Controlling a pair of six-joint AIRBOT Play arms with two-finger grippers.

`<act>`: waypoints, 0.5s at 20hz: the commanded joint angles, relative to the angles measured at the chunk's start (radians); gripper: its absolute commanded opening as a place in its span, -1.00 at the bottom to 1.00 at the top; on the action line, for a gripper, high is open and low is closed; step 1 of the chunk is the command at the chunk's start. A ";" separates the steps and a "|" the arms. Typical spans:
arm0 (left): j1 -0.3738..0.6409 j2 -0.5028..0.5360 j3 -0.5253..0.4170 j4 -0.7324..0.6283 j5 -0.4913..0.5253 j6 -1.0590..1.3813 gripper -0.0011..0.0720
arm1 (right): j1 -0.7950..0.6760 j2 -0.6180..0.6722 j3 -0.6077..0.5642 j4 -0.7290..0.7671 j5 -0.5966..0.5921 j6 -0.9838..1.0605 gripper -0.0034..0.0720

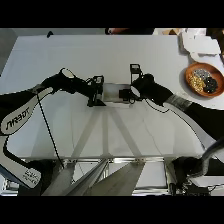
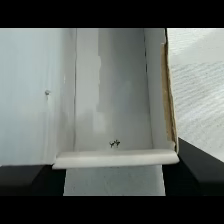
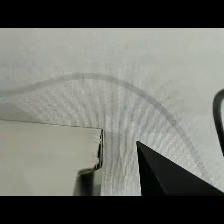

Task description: Fold the box and place the chain.

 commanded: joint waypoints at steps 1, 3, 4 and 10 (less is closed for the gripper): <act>0.000 0.000 0.000 0.000 -0.001 0.000 -0.26 | 0.009 -0.012 0.002 -0.009 -0.002 0.074 0.15; 0.000 0.000 0.000 0.000 0.000 0.000 -0.26 | 0.024 -0.026 0.002 -0.008 -0.024 0.125 0.15; 0.000 0.000 0.000 0.000 -0.001 0.000 -0.26 | 0.031 -0.029 0.002 -0.009 -0.032 0.141 0.13; 0.000 0.000 0.000 0.000 -0.001 0.000 -0.26 | 0.040 -0.032 0.002 -0.028 0.005 0.143 -0.89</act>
